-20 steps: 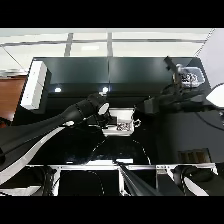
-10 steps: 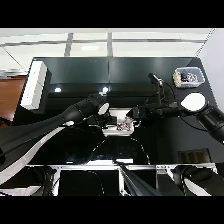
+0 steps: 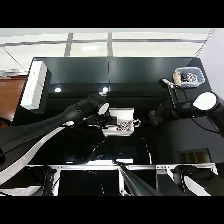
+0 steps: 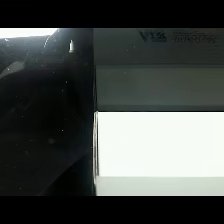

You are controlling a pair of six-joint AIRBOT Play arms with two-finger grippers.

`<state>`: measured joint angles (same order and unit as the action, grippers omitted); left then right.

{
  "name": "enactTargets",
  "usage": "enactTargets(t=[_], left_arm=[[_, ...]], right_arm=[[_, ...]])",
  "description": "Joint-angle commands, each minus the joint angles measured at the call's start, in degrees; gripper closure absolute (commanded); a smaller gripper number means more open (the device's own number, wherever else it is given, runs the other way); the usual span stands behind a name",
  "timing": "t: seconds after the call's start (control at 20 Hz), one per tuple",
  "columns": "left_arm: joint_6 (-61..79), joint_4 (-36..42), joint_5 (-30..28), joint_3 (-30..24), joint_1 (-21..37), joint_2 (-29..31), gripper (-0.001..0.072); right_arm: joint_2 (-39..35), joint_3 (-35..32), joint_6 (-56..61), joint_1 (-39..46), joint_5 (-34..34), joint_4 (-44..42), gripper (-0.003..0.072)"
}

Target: Fold the box and place the chain.

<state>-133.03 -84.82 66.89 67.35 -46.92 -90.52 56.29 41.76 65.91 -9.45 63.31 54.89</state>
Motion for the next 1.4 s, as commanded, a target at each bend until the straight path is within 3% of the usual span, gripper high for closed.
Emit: enactTargets(t=[0.0,0.1,0.35,0.45,0.85,1.35], left_arm=[[0.00,-0.11,-0.72,0.04,-0.02,0.02,0.0678],[0.00,-0.09,-0.90,0.04,0.00,0.02,0.0678],[0.04,-0.04,-0.83,0.04,-0.02,0.02,0.0678],[0.15,-0.11,-1.51,0.04,-0.02,0.02,0.0678],[0.44,0.02,-2.19,0.04,-0.04,0.04,0.0679],[0.57,0.02,-1.73,0.04,-0.02,0.04,0.0679]], right_arm=[[-0.35,-3.58,-14.99,0.48,-8.48,9.97,-0.0023],[0.22,-5.09,-28.11,-0.48,-16.55,9.77,-0.0023],[7.37,-5.09,-59.43,-0.68,-12.44,-6.10,-0.0019],[9.77,-5.09,-65.61,-0.74,-12.57,-10.25,-0.0019],[14.10,-5.09,-69.24,-6.27,-18.34,-10.34,-0.0019],[17.11,-5.09,-68.91,-6.80,-18.62,-11.30,-0.0019]])
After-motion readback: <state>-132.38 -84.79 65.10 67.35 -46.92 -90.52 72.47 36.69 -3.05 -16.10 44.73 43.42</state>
